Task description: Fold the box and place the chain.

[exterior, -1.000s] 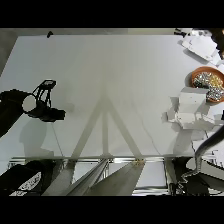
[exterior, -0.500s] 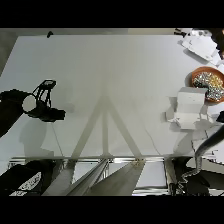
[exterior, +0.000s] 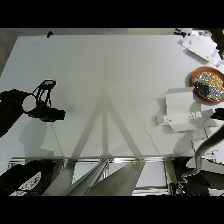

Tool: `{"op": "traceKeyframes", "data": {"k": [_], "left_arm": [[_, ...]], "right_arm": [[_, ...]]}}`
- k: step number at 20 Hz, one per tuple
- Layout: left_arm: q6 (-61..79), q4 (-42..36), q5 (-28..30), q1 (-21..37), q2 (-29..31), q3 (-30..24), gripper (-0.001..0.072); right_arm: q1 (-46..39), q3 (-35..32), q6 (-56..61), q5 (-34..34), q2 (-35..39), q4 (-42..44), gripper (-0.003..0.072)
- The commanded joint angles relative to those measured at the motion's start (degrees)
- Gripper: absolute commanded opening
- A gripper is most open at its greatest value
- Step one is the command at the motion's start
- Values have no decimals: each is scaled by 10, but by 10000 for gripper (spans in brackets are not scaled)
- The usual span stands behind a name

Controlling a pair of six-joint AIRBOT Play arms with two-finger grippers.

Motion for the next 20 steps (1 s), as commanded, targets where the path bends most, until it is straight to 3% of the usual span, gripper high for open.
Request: {"op": "traceKeyframes", "data": {"k": [1, 7, 10, 15, 17, 20], "left_arm": [[0, 0, 0, 0, 0, 0, 11], [0, 0, 0, 0, 0, 0, 11], [0, 0, 0, 0, 0, 0, 11], [0, 0, 0, 0, 0, 0, 11], [0, 0, 0, 0, 0, 0, 11], [0, 0, 0, 0, 0, 0, 11]], "right_arm": [[45, 0, -32, 35, 27, 53, 9], [180, 0, 29, 142, 51, 135, 8], [272, -1, 78, 159, 51, 139, 8], [391, -37, 151, 93, 72, 192, 7], [422, -94, 152, 56, 106, 229, 7], [460, -191, 174, -56, 183, 240, 7]]}}
